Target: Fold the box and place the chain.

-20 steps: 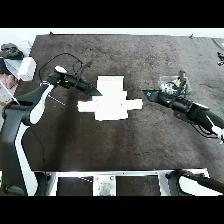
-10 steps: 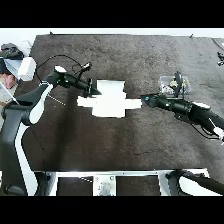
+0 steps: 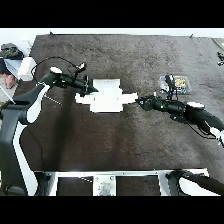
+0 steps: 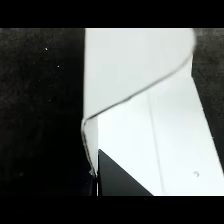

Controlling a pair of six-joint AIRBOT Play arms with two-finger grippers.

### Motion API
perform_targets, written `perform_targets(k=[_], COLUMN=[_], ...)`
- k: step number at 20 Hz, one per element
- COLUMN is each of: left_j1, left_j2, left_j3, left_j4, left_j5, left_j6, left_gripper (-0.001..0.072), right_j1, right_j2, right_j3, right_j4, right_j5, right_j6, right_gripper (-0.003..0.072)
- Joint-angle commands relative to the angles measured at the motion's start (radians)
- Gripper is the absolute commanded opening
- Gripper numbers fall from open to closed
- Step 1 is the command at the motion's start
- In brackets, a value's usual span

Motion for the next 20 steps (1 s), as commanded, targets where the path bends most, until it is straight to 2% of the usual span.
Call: perform_targets(k=[1,4,7,10,12,15,20], left_j1=[0.004,0.004,0.004,0.004,0.004,0.004,0.003], left_j2=[0.0,0.0,0.0,0.0,0.0,0.0,0.003], left_j3=[-0.061,-0.073,-0.074,-0.074,-0.074,-0.074,-0.074], left_j4=[-0.053,-0.056,-0.039,-0.033,-0.033,-0.033,-0.031], left_j5=[0.066,0.08,0.08,0.079,0.079,0.06,0.05], left_j6=[0.075,0.098,0.098,0.098,0.098,0.098,0.087], left_gripper=[0.0006,0.0006,0.0009,0.0012,0.0012,0.0012,0.0009], right_j1=[0.004,0.005,0.056,0.137,0.187,0.237,0.245], right_j2=[0.0,0.0,-0.023,-0.051,-0.069,-0.109,-0.13], right_j3=[0.0,0.0,0.002,0.023,0.059,0.123,0.141], right_j4=[-0.021,-0.085,-0.127,-0.127,-0.14,-0.238,-0.28], right_j5=[-0.007,-0.007,-0.019,-0.087,-0.117,-0.166,-0.18], right_j6=[-0.015,-0.049,-0.195,-0.348,-0.427,-0.436,-0.436], right_gripper=[0.0387,0.0387,0.0388,0.039,0.0507,0.0504,0.0504])
